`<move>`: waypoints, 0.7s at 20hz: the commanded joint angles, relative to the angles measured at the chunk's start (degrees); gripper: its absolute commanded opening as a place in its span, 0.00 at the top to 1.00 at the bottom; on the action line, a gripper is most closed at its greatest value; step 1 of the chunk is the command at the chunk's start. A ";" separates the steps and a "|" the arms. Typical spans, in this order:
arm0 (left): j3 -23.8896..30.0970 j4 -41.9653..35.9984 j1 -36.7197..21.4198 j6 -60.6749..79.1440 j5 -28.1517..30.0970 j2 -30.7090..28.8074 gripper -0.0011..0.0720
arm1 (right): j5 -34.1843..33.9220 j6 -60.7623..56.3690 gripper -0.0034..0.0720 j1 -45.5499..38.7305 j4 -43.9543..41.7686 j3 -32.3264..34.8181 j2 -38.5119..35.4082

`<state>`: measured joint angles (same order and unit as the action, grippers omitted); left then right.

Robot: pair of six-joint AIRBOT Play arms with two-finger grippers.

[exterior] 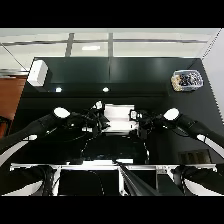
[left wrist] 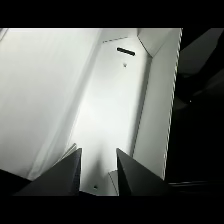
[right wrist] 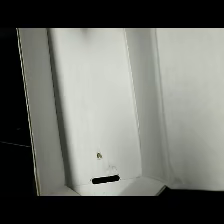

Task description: Fold the box and place the chain.

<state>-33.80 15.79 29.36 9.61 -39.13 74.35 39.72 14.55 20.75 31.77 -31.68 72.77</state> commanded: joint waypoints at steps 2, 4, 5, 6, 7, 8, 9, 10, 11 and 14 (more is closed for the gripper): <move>0.00 5.03 1.36 0.48 -0.04 0.20 0.32 | 0.04 0.02 0.40 0.07 0.02 0.04 0.02; 0.00 6.08 2.29 0.46 -0.02 0.20 0.33 | 0.04 0.02 0.40 0.07 0.02 0.04 0.02; 0.00 6.10 2.56 0.46 -0.02 0.17 0.44 | 0.04 0.02 0.40 0.07 0.02 0.04 0.02; -0.13 6.23 2.64 0.46 -0.07 0.15 0.79 | 0.04 0.02 0.40 0.07 0.02 0.04 0.02; -0.35 6.23 2.64 0.46 0.20 0.17 0.66 | 0.04 0.02 0.40 0.07 0.02 0.04 0.02; -0.68 6.34 2.49 0.42 0.24 0.13 0.65 | 0.04 0.02 0.40 0.07 0.00 0.04 0.02; -1.11 6.36 1.97 -0.26 0.00 -0.11 0.83 | 0.04 0.02 0.40 0.07 0.00 0.04 0.02; -1.68 7.02 1.03 -2.40 -0.09 -0.76 0.95 | 0.04 0.02 0.40 0.07 0.00 0.04 0.02; -2.12 8.61 -0.39 -6.43 -0.20 -2.01 0.95 | 0.04 0.02 0.40 0.07 0.02 0.04 0.02; -2.10 17.03 -6.91 -20.76 -2.78 -8.26 0.95 | 0.04 0.02 0.40 0.07 0.02 0.04 0.02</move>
